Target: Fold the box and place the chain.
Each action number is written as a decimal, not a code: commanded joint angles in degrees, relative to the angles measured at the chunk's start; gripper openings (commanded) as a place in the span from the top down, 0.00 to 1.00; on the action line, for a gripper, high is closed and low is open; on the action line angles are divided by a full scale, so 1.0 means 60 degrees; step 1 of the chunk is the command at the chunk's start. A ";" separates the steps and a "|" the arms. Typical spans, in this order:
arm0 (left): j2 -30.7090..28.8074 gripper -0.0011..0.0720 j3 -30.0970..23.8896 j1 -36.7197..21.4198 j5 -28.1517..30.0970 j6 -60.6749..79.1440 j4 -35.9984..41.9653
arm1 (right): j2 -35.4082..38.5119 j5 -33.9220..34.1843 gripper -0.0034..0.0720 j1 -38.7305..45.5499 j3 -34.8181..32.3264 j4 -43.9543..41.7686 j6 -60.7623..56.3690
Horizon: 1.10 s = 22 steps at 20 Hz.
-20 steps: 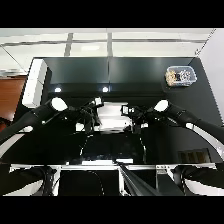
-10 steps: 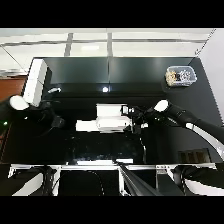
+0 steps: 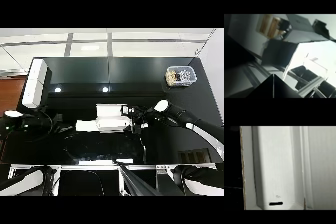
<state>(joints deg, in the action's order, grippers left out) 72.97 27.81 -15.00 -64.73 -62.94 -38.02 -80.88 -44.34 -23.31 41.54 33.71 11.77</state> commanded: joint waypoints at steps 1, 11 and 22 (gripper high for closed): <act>0.0616 0.96 0.0102 0.1239 0.0827 0.0229 0.0393 | -0.0007 0.0000 0.67 -0.0004 0.0000 -0.0004 0.0000; 0.1206 0.96 0.1042 0.2448 -0.0481 0.1792 0.1319 | -0.0007 0.0000 0.67 -0.0004 0.0000 -0.0004 0.0000; 0.1209 0.02 0.1253 0.3187 -0.0543 0.2459 0.2164 | -0.0007 0.0000 0.67 -0.0004 0.0000 -0.0004 0.0000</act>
<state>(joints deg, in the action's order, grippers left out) 80.18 34.46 1.93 -68.07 -48.80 -26.48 -80.88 -44.34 -23.31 41.54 33.71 11.77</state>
